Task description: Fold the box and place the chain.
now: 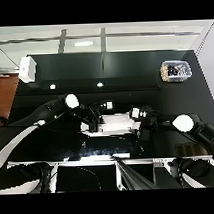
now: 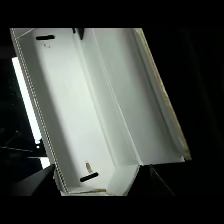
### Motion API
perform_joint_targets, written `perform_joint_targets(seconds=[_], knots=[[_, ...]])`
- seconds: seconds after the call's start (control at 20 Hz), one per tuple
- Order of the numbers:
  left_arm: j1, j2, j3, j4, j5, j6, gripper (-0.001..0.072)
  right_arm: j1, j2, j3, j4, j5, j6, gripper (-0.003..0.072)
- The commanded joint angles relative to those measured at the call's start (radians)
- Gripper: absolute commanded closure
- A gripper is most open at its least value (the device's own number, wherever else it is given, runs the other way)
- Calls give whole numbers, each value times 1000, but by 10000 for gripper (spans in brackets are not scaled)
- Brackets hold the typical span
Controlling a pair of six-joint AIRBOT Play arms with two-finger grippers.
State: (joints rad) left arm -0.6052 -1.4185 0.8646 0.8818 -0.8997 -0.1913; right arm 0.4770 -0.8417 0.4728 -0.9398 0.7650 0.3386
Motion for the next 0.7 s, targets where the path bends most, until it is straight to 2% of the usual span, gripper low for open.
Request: perform_joint_targets(seconds=[0.0, 0.15, 0.35, 0.65], knots=[[0, 0, 0, -1, 0, 1, 678, -48, 3, 6, -3, 0, 6, -19], [0, 0, 0, -1, 1, 1, 679, -58, -8, 4, 37, 6, -21, -19], [0, 0, 0, -1, 0, 1, 678, -58, -71, 4, 159, 12, -172, -18], [0, 0, 0, -1, 0, 1, 678, -57, -160, -5, 229, 50, -282, -17]])
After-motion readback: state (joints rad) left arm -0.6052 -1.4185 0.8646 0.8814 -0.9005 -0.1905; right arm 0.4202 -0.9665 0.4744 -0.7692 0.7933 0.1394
